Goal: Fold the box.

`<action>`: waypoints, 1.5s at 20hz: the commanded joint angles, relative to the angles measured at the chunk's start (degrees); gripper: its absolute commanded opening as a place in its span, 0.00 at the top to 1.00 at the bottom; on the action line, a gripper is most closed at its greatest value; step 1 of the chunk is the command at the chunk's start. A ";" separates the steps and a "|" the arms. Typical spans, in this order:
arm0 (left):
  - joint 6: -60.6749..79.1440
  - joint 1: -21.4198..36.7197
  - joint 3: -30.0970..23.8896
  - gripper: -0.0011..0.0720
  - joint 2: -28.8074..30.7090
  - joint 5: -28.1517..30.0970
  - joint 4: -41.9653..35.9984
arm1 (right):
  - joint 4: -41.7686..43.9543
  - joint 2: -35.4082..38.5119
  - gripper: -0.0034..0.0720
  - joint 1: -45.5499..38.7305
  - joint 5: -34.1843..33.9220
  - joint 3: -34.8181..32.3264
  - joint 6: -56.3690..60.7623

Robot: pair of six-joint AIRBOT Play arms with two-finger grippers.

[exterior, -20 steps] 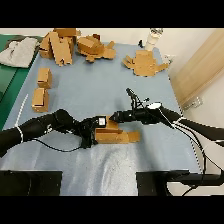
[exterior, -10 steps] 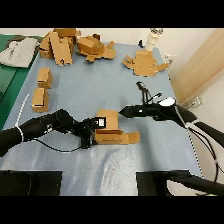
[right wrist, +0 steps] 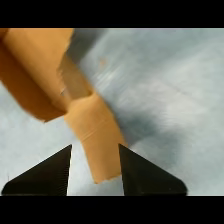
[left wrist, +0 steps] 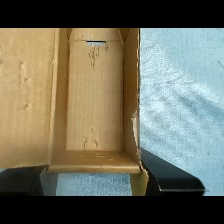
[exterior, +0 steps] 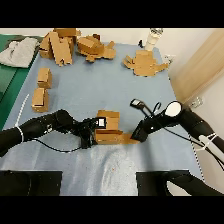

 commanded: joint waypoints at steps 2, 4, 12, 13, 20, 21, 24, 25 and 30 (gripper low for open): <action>0.00 0.02 0.04 0.43 -0.04 0.33 0.00 | -7.04 -1.16 0.33 10.75 -4.26 -1.27 -1.68; 0.00 0.02 0.04 0.44 -0.04 0.33 0.00 | -7.32 -1.25 0.33 13.16 -11.28 -1.20 -1.68; -0.02 0.02 0.02 0.44 -0.04 0.26 0.00 | -4.35 -3.43 0.33 14.36 -16.44 -1.20 -0.35; 0.00 0.02 0.02 0.44 -0.04 0.26 0.00 | -4.46 -3.52 0.33 14.36 -16.48 -1.20 -0.37; 0.00 0.02 0.02 0.44 -0.04 0.26 0.00 | 1.79 -4.07 0.69 14.36 -16.20 -1.20 -0.35; 0.00 0.02 0.02 0.44 -0.04 0.28 0.00 | 3.67 -4.07 0.77 14.36 -15.96 -1.20 -0.35; 0.00 0.02 0.02 0.44 -0.04 0.28 0.00 | 6.56 -4.09 0.79 14.36 -16.65 -1.20 -0.37; 0.00 0.02 0.04 0.44 -0.04 0.28 0.00 | 6.69 -4.09 0.79 14.36 -16.92 -1.20 -0.35; -0.02 0.02 0.02 0.44 -0.04 0.24 0.00 | 3.32 -4.31 0.73 14.34 -17.07 -1.18 -0.37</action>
